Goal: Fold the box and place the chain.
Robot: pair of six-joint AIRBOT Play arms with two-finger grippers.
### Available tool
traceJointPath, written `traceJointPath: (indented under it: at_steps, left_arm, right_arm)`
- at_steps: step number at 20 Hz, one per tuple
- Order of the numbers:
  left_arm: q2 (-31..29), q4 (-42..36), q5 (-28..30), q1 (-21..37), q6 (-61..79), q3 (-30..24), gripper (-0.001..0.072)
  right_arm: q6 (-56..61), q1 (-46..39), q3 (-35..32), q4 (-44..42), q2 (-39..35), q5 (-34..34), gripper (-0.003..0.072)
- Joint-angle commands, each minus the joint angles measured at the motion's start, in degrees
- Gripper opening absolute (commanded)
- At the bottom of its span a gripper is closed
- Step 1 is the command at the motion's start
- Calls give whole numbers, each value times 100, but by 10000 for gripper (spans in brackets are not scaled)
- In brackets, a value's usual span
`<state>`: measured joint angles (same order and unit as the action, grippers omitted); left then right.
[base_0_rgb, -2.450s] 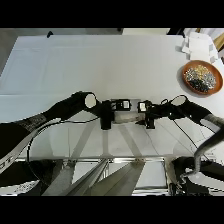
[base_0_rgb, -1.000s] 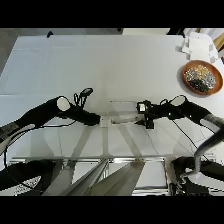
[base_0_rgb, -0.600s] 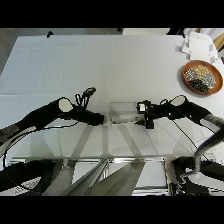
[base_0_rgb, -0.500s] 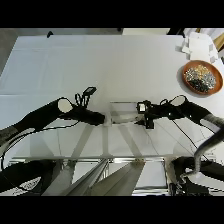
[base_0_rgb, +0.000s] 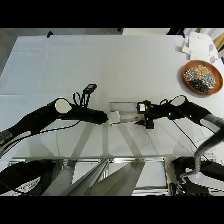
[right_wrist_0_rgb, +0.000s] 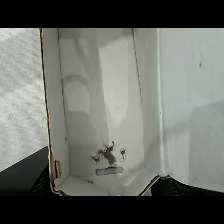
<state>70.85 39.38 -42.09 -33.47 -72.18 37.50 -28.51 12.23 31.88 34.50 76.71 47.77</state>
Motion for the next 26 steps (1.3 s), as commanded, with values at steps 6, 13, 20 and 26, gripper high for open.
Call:
traceJointPath:
  at_steps: [6,13,20,26]
  left_arm:
    - [-9,-271,201,-127,17,15,181]
    - [-9,-275,205,-129,9,205,181]
    - [90,-59,258,-376,-321,225,221]
    - [391,1587,66,-588,-2358,905,332]
  right_arm:
    - [0,-2,0,0,-2,0,411]
    - [0,-2,0,0,-2,0,411]
    - [0,-2,0,0,-2,0,411]
    - [0,-2,0,0,-2,0,411]
